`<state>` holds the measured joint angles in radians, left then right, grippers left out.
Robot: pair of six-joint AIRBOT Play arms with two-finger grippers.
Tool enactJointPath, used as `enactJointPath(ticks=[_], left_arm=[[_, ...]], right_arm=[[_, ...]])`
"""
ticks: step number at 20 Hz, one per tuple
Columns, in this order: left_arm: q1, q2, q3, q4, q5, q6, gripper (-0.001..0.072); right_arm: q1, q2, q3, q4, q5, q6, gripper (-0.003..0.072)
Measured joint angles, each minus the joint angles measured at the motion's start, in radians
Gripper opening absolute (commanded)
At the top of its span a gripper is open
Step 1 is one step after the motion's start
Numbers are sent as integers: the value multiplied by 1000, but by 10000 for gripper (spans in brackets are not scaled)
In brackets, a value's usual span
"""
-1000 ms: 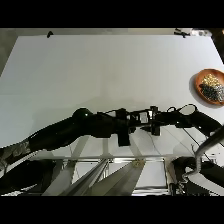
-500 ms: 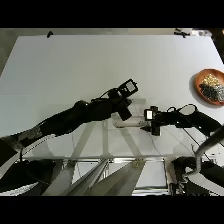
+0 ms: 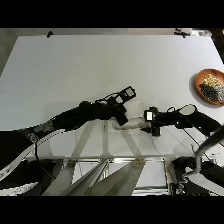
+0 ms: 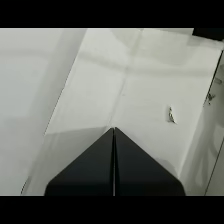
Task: Fold the box and place the chain.
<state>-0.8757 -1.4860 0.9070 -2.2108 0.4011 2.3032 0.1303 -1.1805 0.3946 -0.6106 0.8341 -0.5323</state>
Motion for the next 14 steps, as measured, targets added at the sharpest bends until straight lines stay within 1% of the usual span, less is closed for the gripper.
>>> enactJointPath(ticks=[4, 8, 13, 14], left_arm=[[0, -5, 0, -2, 47, 0, 5], [0, 8, 0, -2, 49, 0, 7], [0, 69, 0, -3, -52, 0, 17], [0, 85, 0, -1, -69, 1, 54]], right_arm=[[0, 0, 0, 1, -1, 0, 410], [0, 0, 0, 3, -3, 3, 410], [0, 0, 0, 9, -14, 7, 410], [0, 0, 0, 8, -14, 6, 410]])
